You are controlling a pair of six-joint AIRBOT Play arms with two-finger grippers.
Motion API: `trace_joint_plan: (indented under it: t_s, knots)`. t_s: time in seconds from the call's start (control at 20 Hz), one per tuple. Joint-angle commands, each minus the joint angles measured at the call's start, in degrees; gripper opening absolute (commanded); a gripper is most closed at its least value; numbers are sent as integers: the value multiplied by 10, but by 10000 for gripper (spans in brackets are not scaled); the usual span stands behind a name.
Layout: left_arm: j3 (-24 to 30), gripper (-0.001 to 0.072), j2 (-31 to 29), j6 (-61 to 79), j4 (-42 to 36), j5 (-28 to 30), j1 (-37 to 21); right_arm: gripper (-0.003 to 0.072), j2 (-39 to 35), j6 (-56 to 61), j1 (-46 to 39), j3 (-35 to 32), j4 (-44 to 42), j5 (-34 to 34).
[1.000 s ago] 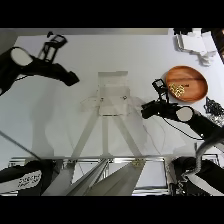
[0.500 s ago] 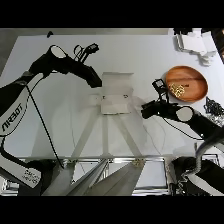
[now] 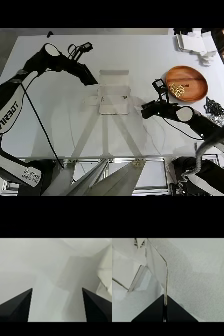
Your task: Fold the box and place the chain.
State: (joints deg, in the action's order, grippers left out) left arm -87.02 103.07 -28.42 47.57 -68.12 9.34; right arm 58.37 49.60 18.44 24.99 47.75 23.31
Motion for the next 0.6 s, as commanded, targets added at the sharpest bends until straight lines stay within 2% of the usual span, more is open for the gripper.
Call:
trace_joint_plan:
  t_s: [0.0,0.1,0.25,0.4,0.55]
  knots:
    - [-1,703,-30,13,9,-14,-30,9,0,0,0,0,0,0]
    - [-1,704,-43,40,6,-47,-33,9,0,0,0,0,0,0]
    - [0,704,-40,75,-62,-118,-24,9,0,0,0,0,0,0]
    - [0,703,-21,94,-107,-108,-5,9,0,0,0,0,0,0]
    - [0,703,15,94,-120,-94,20,9,0,0,0,0,0,0]
